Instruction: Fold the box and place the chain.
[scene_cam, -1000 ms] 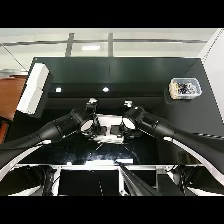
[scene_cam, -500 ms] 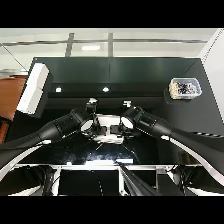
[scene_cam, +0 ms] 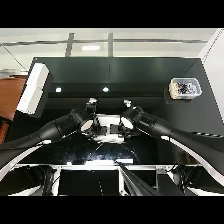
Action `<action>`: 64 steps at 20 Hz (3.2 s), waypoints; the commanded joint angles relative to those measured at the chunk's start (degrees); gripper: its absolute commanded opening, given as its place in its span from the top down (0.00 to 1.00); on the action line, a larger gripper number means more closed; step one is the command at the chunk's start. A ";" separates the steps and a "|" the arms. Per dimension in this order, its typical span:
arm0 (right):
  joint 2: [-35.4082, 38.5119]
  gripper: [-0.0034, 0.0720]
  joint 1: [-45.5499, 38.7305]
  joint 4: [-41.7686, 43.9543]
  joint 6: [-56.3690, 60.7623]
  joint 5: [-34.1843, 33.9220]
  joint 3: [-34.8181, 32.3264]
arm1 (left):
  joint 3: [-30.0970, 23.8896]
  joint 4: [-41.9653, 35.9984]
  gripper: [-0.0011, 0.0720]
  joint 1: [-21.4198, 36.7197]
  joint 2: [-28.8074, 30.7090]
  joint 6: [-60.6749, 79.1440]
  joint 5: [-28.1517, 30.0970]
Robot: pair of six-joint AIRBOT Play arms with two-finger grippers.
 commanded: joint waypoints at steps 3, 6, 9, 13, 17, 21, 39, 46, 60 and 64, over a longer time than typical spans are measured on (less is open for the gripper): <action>-0.02 0.93 0.02 0.83 0.96 -1.22 0.04 | 0.02 -0.09 0.95 -0.02 -0.02 0.07 -0.04; -0.02 0.92 0.02 0.81 0.55 -1.42 0.04 | 0.02 -0.11 0.94 -0.04 -0.02 0.07 -0.04; -0.02 0.92 0.02 0.81 -0.37 -1.33 0.04 | 0.02 -0.28 0.95 -0.02 -0.02 0.07 -0.02; 0.04 0.58 0.02 0.59 -1.20 -1.18 0.07 | 0.02 -0.28 0.94 -0.02 -0.02 0.07 -0.02; 0.15 0.30 0.00 -0.37 -2.97 1.70 0.92 | 0.02 -0.28 0.95 -0.02 -0.02 0.07 -0.04; 0.50 0.30 0.00 -1.86 -5.70 4.20 2.95 | 0.02 -0.28 0.95 0.00 -0.02 0.07 0.00; 30.60 0.02 -33.64 -30.91 -21.75 12.46 4.31 | 0.02 0.02 0.95 0.02 -0.02 0.22 -0.66; 12.57 0.03 -59.93 -15.41 -29.94 -8.20 7.91 | 0.04 -0.07 0.95 0.02 -0.02 0.22 -1.16; -10.75 0.20 -65.05 -12.24 -30.69 -1.29 21.38 | 0.04 0.00 0.95 0.09 -0.02 0.22 -1.29; -11.32 0.20 -65.24 -14.21 -30.77 -3.85 21.38 | 0.04 -0.02 0.94 0.07 -0.02 0.22 -1.29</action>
